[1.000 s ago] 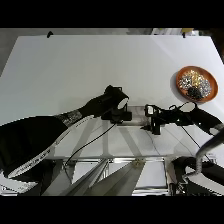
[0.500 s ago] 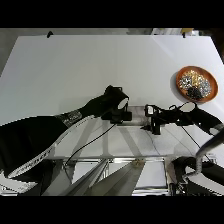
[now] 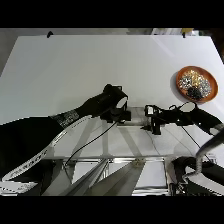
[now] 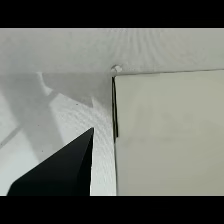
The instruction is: Fold the box and place the chain.
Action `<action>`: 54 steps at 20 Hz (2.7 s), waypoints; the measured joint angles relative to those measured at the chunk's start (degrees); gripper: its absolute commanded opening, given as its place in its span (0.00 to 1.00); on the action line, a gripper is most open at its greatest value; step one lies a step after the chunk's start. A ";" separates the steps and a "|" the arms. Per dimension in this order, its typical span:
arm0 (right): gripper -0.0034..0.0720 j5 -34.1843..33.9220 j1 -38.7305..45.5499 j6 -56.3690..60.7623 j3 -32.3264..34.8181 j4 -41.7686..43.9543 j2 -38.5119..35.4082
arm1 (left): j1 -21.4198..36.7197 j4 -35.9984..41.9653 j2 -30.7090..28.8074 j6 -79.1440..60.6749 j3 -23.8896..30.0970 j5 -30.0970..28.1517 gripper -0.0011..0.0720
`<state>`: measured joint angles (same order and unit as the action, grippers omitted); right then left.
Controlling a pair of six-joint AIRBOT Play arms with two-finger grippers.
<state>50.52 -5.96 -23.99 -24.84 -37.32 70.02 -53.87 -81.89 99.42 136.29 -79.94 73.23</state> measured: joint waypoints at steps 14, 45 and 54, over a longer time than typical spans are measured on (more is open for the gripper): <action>0.58 0.09 0.00 0.31 0.00 0.04 0.00 | -1.16 -0.02 -0.28 0.42 2.05 -3.04 0.03; 0.58 0.00 0.00 0.09 0.00 0.04 0.00 | 24.72 42.58 -30.36 -145.30 39.34 -16.87 0.97; 0.58 0.02 0.00 0.11 0.00 0.04 0.00 | 21.62 58.29 -16.79 -166.29 40.06 -29.44 0.97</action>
<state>50.54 -5.96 -23.88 -24.84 -37.28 70.02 -32.25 -23.59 82.63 -30.00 -39.88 43.79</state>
